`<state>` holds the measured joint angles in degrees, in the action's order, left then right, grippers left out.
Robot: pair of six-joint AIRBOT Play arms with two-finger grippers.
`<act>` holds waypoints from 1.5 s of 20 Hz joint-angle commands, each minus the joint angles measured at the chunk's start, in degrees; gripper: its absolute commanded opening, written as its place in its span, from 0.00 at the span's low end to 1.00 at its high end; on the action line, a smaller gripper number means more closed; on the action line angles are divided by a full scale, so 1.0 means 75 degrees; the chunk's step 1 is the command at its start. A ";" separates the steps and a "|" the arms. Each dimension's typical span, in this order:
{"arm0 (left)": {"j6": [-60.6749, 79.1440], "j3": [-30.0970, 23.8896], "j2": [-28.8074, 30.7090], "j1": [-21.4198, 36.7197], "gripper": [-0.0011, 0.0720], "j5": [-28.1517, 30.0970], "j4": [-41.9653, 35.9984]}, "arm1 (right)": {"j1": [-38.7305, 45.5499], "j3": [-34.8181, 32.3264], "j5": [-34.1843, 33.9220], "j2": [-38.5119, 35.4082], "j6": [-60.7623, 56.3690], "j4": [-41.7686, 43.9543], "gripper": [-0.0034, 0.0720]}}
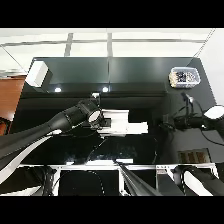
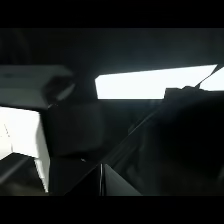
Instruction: Fold the box and place the chain.
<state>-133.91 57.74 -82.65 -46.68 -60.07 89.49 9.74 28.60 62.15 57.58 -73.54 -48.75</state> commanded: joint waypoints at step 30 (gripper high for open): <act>0.0000 0.0006 -0.0003 0.0000 0.05 0.0009 0.0003 | -0.4127 0.2699 0.0157 0.2684 -0.0315 0.0764 0.52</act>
<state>-133.88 57.74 -82.65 -46.68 -60.14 89.52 -16.80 45.71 66.61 77.71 -66.70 -34.24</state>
